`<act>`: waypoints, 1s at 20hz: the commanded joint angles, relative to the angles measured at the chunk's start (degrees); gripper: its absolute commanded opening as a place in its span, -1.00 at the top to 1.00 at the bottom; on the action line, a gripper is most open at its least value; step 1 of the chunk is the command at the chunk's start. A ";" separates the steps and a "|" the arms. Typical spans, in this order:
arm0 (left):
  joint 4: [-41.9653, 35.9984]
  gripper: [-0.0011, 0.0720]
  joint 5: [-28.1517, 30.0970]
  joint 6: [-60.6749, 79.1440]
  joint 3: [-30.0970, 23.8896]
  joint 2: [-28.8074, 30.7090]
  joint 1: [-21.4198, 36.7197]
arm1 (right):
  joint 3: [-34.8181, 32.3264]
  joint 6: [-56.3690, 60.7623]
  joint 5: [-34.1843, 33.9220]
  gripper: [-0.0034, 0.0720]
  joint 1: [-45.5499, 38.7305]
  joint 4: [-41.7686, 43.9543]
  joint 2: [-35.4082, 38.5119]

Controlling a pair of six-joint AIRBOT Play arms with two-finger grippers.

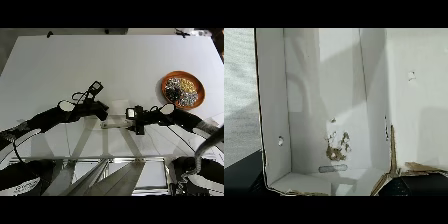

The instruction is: Fold the box and place the chain.

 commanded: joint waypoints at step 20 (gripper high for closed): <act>40.28 0.32 -37.33 7.45 -0.83 15.47 11.67 | 0.00 0.00 0.02 -0.14 0.04 0.00 0.00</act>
